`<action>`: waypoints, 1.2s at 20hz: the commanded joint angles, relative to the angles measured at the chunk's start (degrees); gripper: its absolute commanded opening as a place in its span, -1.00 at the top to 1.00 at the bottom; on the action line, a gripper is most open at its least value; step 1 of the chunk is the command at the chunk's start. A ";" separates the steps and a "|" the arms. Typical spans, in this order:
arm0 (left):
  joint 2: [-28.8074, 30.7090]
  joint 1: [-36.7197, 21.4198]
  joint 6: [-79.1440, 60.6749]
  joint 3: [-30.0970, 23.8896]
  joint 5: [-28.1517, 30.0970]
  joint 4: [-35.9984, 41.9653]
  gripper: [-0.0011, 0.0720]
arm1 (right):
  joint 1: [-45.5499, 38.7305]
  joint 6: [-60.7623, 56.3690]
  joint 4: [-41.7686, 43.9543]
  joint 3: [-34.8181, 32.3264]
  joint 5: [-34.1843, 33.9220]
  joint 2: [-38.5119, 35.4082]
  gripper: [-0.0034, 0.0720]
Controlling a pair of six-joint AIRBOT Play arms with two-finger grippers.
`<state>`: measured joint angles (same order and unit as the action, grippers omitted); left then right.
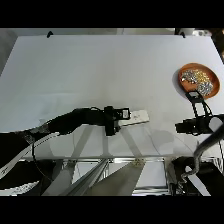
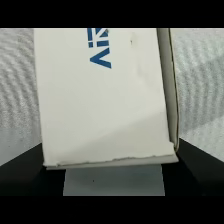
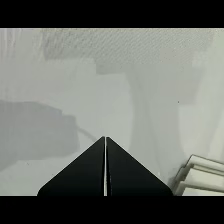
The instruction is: Fold the box and place the chain.
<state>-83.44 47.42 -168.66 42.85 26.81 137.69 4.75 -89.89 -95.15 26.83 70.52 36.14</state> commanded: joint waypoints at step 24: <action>11.52 -57.07 60.89 -4.81 21.35 -38.10 0.01 | -0.11 -0.31 1.11 0.04 -2.64 -0.07 0.87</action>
<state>-71.96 -7.70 -108.57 38.26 45.21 99.94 4.69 -90.19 -94.06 26.83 67.85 36.14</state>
